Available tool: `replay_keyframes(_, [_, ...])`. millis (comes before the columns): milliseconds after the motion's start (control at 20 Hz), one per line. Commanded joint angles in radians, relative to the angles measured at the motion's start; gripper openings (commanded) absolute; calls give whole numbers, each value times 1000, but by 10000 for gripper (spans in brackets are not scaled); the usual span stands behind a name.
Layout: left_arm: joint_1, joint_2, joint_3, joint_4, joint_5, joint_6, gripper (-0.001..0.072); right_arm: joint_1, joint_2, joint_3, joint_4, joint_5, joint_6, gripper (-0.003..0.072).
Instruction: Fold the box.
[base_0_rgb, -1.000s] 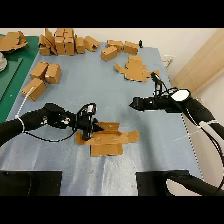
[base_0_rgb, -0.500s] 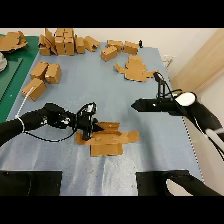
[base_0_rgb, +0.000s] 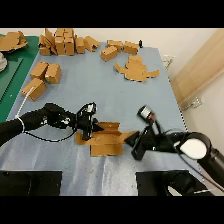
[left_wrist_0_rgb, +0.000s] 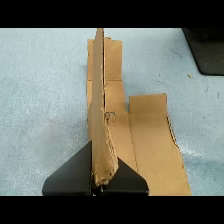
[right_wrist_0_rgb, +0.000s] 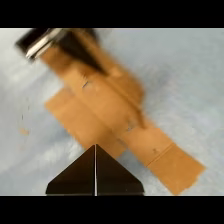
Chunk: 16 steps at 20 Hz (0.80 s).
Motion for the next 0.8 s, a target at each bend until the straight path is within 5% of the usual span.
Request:
replay_keyframes(0, [1,0,0,0,0,0,14,292,-7,-21,-205,59,14,3])
replay_keyframes(200, [1,0,0,0,0,0,13,554,-195,-44,-465,-45,7,33])
replay_keyframes(300, [1,0,0,0,0,0,13,570,-295,-44,-518,-114,14,363])
replay_keyframes(750, [1,0,0,0,-1,0,13,550,-432,-42,-785,-288,138,325])
